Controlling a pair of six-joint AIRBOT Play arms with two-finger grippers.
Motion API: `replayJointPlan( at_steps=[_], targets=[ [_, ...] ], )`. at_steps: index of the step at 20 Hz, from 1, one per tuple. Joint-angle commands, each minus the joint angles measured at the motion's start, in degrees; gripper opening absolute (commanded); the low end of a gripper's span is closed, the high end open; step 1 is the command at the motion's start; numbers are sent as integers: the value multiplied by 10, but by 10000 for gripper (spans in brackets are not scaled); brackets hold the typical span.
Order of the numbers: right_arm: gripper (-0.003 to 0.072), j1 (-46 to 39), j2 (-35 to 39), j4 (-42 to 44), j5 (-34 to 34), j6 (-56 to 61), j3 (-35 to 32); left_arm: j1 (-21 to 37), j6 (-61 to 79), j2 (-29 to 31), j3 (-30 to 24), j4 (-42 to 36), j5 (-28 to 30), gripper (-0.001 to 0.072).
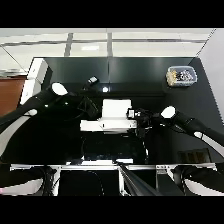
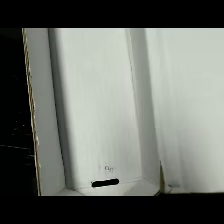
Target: Fold the box and place the chain.
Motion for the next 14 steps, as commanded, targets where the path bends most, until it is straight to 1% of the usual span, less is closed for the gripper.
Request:
replayJointPlan(
  at_steps=[1, 3, 5, 6, 7, 9, 10, 12, 13, 14],
  targets=[
    [167, 0, 0, 0, 0, 0, 0, 37, -45, 59, 20, 47, -11, 23],
    [167, 0, 0, 0, 0, 0, 0, 73, -53, 99, 9, 58, -50, 23],
    [167, 0, 0, 0, 0, 0, 0, 107, -53, 140, -30, 56, -71, 23],
    [167, 0, 0, 0, 0, 0, 0, 120, -56, 161, -59, 46, -75, 22],
    [167, 0, 0, -1, 0, 0, 0, 126, -50, 185, -98, 25, -68, 22],
    [167, 0, 0, -1, 0, 0, 0, 123, 12, 225, -171, -17, -33, 22],
    [167, 0, 0, 0, 0, 0, 0, 120, 59, 235, -195, -29, -28, 24],
    [167, 0, 0, -1, 0, 0, 0, 112, 153, 234, -218, -30, -31, 28],
    [167, 0, 0, 0, 0, 0, 0, 106, 189, 230, -220, -24, -27, 59],
    [167, 0, 0, -1, 0, 0, 0, 99, 225, 227, -220, -21, -18, 246]
  ],
)
